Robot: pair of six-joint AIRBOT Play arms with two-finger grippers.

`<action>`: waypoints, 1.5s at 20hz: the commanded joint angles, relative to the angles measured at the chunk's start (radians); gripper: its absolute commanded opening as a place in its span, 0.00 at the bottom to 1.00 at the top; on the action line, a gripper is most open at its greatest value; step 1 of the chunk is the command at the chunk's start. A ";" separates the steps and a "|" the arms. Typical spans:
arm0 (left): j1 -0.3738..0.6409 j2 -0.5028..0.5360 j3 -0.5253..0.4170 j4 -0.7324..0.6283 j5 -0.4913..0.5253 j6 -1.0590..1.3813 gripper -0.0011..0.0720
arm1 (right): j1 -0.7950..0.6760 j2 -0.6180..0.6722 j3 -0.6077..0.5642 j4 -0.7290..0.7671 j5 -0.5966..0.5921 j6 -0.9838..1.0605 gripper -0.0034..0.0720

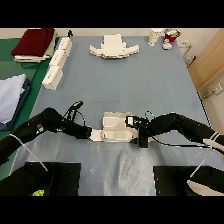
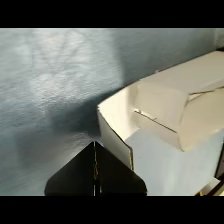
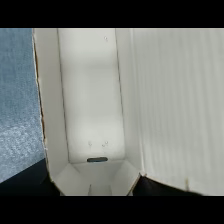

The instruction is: Fold the box.

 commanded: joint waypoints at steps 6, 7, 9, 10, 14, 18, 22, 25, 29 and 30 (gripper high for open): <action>-0.038 -0.009 0.057 -0.109 -0.106 0.021 0.04 | 0.001 0.000 0.001 0.000 0.000 0.000 0.71; -0.038 -0.009 0.060 -0.122 -0.109 0.040 0.04 | 0.001 0.000 0.000 0.000 0.000 0.000 0.71; -0.038 -0.009 0.061 -0.137 -0.104 0.043 0.04 | 0.001 0.000 0.001 0.000 0.000 0.000 0.71; -0.038 -0.009 0.065 -0.137 -0.106 0.043 0.04 | 0.001 0.000 0.000 0.000 0.000 0.000 0.71; -0.038 -0.009 0.080 -0.136 -0.119 0.043 0.04 | 0.001 0.000 0.001 0.000 0.000 0.000 0.71; -0.038 -0.009 0.099 -0.127 -0.119 0.043 0.04 | 0.001 0.000 0.000 0.000 0.000 0.000 0.71; -0.038 -0.009 0.103 -0.125 -0.122 0.039 0.67 | 0.001 0.000 0.001 0.000 0.000 0.000 0.71; -0.038 -0.009 0.103 -0.127 -0.116 0.039 0.67 | 0.001 0.000 0.001 0.000 0.000 0.000 0.71; -0.040 -0.010 0.101 -0.174 -0.101 0.043 0.67 | 0.001 0.000 0.000 0.000 0.000 0.000 0.71; -0.041 -0.010 0.102 -0.182 -0.102 0.043 0.67 | 0.001 0.000 0.001 0.000 0.000 0.000 0.71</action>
